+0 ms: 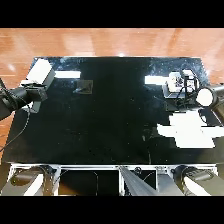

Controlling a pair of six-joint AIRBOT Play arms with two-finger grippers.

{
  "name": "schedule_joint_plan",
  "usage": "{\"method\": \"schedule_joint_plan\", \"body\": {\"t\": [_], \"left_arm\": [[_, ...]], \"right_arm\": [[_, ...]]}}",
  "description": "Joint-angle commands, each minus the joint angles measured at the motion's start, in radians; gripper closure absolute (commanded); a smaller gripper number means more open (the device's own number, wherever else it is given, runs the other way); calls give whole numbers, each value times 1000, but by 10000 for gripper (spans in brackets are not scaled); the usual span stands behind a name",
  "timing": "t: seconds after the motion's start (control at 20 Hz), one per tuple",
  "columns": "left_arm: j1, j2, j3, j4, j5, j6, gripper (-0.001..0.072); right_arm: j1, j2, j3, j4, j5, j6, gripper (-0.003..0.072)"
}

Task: Fold the box and place the chain.

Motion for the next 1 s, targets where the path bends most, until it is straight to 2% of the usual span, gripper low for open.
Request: {"method": "schedule_joint_plan", "body": {"t": [0.0, 0.65, 0.8, 0.95], "left_arm": [[1, 0, 0, 0, 0, 0, 695], [1, 0, 0, 0, -2, 0, 695], [0, -2, -4, -2, -54, 0, 695], [-3, -34, -28, -76, -64, -4, 692]], "right_arm": [[1, 1, 0, 0, 0, 0, 645], [1, 1, 0, 0, 0, 0, 645], [1, 1, 0, 0, 0, 0, 645], [1, 0, 0, 0, -103, 0, 644]]}}
